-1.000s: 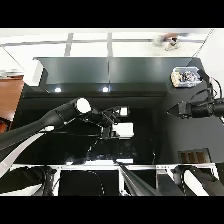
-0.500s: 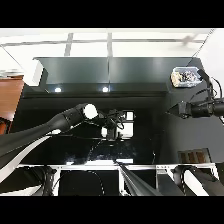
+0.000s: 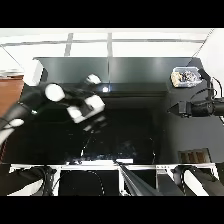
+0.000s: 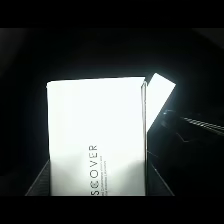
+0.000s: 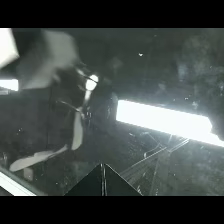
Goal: Fold the box and place the chain.
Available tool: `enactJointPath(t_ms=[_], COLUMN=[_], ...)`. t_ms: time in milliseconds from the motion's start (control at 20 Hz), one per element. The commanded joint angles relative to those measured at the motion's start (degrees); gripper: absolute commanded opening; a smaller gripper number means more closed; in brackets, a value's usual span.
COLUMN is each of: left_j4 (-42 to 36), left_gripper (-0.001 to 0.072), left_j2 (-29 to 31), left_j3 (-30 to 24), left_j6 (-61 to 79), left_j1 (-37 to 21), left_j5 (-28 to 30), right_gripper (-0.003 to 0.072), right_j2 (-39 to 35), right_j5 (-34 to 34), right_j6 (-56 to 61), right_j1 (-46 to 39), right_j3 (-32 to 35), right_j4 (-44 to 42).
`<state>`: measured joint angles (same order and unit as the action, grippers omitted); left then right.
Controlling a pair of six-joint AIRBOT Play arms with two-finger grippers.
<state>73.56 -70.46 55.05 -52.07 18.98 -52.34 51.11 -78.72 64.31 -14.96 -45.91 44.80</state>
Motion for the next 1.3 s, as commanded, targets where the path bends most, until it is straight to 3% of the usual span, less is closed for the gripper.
enactJointPath(t_ms=[0, 150, 300, 450, 650, 850, 1050, 1100, 1150, 1200, 1250], left_j4=[8.35, 7.21, 5.75, 0.7, -0.42, -2.75, -3.54, -3.54, -3.5, -3.48, -3.02], left_gripper=[0.031, 0.0311, 0.0311, 0.031, 0.031, 0.031, 0.0311, 0.038, 0.0646, 0.0711, 0.0711], left_j2=[1.84, 1.25, -1.57, -7.19, -14.69, -22.67, -26.77, -26.91, -26.71, -26.12, -25.18], left_j3=[0.07, 0.13, 1.49, 5.51, 11.5, 19.47, 22.64, 22.64, 22.67, 23.02, 23.89], left_j6=[-19.47, -19.91, -17.18, -8.94, -6.14, -5.11, -5.01, -4.7, -4.7, -4.7, -4.72], left_j1=[-20.72, -36.57, -44.7, -46.4, -46.25, -46.23, -46.23, -46.16, -45.94, -45.7, -45.4], left_j5=[-6.75, -2.86, 2.36, 3.93, 7.8, 5.9, 7.04, 8.22, 9.35, 9.09, 8.2], right_gripper=[0.0014, 0.0014, 0.0014, 0.0014, 0.0014, 0.0014, 0.0013, 0.0013, 0.0014, 0.0014, 0.0014], right_j2=[0.0, 0.0, 0.0, 0.0, 0.0, 0.0, 0.0, 0.0, 0.0, 0.0, 0.0], right_j5=[0.98, 1.09, 1.4, 1.44, 2.32, 5.49, 5.7, 5.68, 5.7, 5.7, 5.79], right_j6=[-0.07, -0.07, 0.57, 2.62, 4.33, 5.4, 6.97, 7.23, 7.3, 7.28, 7.28], right_j1=[-0.04, -0.04, -0.04, -0.04, -0.04, -0.04, -0.02, -0.02, -0.02, -0.02, -0.02], right_j3=[-0.07, -0.07, -0.07, -0.07, -0.07, -0.07, -0.07, -0.07, -0.07, -0.07, -0.07], right_j4=[0.11, 0.09, 0.04, 0.07, 0.09, 0.07, 0.04, 0.07, 0.04, 0.07, 0.09])
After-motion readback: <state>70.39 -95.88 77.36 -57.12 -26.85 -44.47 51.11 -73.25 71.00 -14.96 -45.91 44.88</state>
